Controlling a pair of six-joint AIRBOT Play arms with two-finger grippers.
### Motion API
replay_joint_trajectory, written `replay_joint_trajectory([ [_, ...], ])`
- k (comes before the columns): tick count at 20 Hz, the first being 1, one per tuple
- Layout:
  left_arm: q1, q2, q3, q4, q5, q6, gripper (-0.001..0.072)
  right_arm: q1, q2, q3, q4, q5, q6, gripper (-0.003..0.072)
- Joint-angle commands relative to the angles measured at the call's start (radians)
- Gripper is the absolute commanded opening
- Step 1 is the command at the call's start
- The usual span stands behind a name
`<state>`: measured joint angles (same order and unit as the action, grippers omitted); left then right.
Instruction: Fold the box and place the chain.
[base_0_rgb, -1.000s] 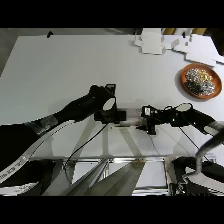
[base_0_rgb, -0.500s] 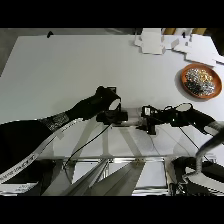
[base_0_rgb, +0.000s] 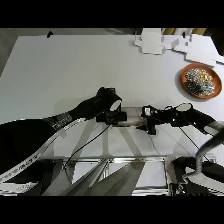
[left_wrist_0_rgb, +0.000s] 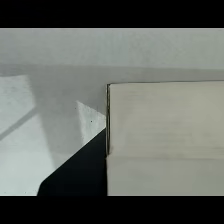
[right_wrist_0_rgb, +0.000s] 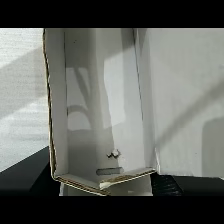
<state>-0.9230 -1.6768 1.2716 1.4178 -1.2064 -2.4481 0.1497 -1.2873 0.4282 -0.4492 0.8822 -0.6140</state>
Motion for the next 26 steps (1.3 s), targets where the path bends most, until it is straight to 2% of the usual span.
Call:
replay_joint_trajectory([
  [1,-0.001,-0.005,0.0,-0.005,0.012,0.017,0.0001,0.001,-0.001,0.0,0.002,0.0,0.003,0.0409],
  [3,0.002,-0.005,0.0,-0.004,0.012,0.017,0.0004,0.0,-0.001,0.0,0.002,0.0,0.003,0.0409],
  [5,0.004,-0.003,0.0,-0.005,0.012,0.018,0.0094,0.001,-0.001,0.0,0.002,0.0,0.003,0.0409],
  [7,0.015,0.006,0.0,-0.017,0.014,0.049,0.0114,0.001,-0.001,0.0,0.002,0.0,0.003,0.0409],
  [12,0.039,0.032,-0.004,-0.007,0.014,0.155,0.0111,0.001,-0.001,0.0,0.002,0.0,0.003,0.0409],
  [15,0.034,0.032,-0.05,-0.011,0.044,0.152,0.0108,0.001,-0.001,0.0,0.002,0.0,0.003,0.0409],
  [16,0.034,0.032,-0.062,-0.013,0.043,0.151,0.0079,0.001,-0.001,0.0,0.002,0.0,0.003,0.0409],
  [17,0.034,0.032,-0.067,-0.012,0.043,0.154,0.0001,0.001,-0.001,0.0,0.002,0.0,0.003,0.0409],
  [20,0.035,0.034,-0.067,-0.013,0.055,0.156,0.0001,0.001,-0.001,0.0,0.002,0.0,0.003,0.0409],
  [21,0.035,0.037,-0.067,-0.015,0.06,0.159,0.0031,0.001,-0.001,0.0,0.002,0.0,0.003,0.0409],
  [22,0.035,0.042,-0.067,-0.019,0.066,0.16,0.0113,0.001,-0.001,0.0,0.002,0.0,0.003,0.0409],
  [23,0.038,0.048,-0.067,-0.019,0.067,0.161,0.0233,0.001,-0.001,0.0,0.002,0.0,0.003,0.0409],
  [24,0.04,0.057,-0.067,-0.023,0.066,0.177,0.0306,0.001,-0.001,0.0,0.002,0.0,0.003,0.0409],
  [26,0.052,0.077,-0.067,-0.064,0.066,0.266,0.0322,0.001,-0.001,0.0,0.002,0.0,0.003,0.0409],
])
